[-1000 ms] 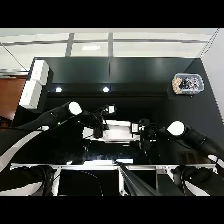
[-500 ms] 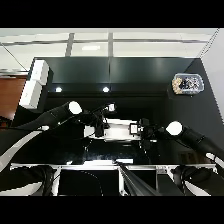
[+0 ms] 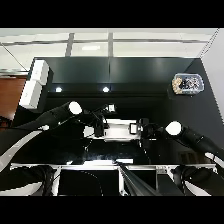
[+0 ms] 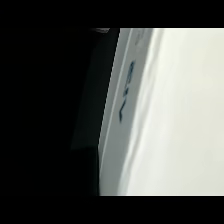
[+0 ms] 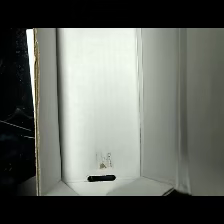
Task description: Fold the box and place the chain.
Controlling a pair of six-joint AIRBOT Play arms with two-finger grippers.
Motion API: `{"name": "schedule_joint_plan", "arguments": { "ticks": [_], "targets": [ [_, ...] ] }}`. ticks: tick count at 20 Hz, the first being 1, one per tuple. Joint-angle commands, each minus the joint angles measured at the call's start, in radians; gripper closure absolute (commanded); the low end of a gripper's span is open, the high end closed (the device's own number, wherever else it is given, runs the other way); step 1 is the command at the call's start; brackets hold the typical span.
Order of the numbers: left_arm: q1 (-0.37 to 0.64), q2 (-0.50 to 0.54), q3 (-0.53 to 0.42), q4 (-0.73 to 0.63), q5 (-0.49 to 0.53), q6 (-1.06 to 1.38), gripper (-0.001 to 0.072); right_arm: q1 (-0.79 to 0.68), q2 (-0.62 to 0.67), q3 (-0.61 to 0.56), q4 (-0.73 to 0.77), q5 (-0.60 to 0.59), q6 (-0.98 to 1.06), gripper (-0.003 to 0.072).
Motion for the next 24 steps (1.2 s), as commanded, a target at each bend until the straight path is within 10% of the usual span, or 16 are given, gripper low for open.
{"name": "schedule_joint_plan", "arguments": {
  "ticks": [1,10,11,14,17,24],
  "targets": [
    [0.000,-0.001,0.000,0.011,-0.006,0.002,0.0685,0.000,-0.003,-0.001,-0.005,-0.009,-0.001,0.0059],
    [0.000,-0.001,0.000,0.010,-0.006,0.002,0.0684,0.000,-0.003,-0.001,-0.005,-0.008,-0.001,0.0068],
    [0.000,0.000,0.000,0.010,-0.006,0.002,0.0684,0.000,-0.003,-0.001,-0.005,-0.005,-0.001,0.0209],
    [0.000,0.000,0.000,0.010,-0.006,0.002,0.0679,0.000,-0.003,-0.001,-0.004,-0.001,0.000,0.0256],
    [0.000,0.012,0.001,0.011,-0.006,0.002,0.0327,0.000,-0.003,-0.001,0.007,-0.002,0.000,0.0256],
    [0.000,0.124,0.001,0.177,-0.135,-0.108,0.0128,0.000,-0.003,0.000,0.023,-0.003,0.000,0.0256]
  ]
}}
